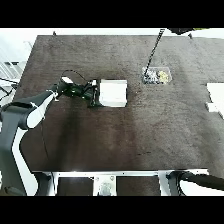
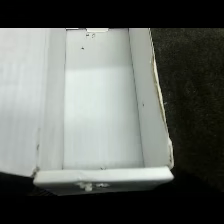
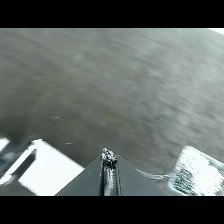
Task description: Fold the box and place the chain.
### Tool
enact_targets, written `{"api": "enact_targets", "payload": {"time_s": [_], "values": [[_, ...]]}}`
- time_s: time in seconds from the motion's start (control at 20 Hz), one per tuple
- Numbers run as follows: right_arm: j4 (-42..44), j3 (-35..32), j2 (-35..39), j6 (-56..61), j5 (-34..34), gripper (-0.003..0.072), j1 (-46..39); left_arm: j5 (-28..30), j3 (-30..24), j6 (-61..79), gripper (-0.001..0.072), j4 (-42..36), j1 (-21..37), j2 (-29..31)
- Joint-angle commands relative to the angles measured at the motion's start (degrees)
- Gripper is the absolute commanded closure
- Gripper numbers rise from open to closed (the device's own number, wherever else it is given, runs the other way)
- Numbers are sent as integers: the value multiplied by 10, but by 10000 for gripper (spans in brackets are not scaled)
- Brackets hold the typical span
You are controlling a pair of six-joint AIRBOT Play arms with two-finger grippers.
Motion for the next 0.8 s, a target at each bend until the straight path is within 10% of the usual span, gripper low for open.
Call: {"api": "enact_targets", "payload": {"time_s": [0.0,0.35,0.75], "values": [[-1,0,24,-9,41,670,64,0,0,0,433,0,0,0],[0,-99,24,0,35,670,160,0,0,0,433,0,0,0],[17,-278,21,22,-148,671,169,0,0,0,433,0,0,0]]}}
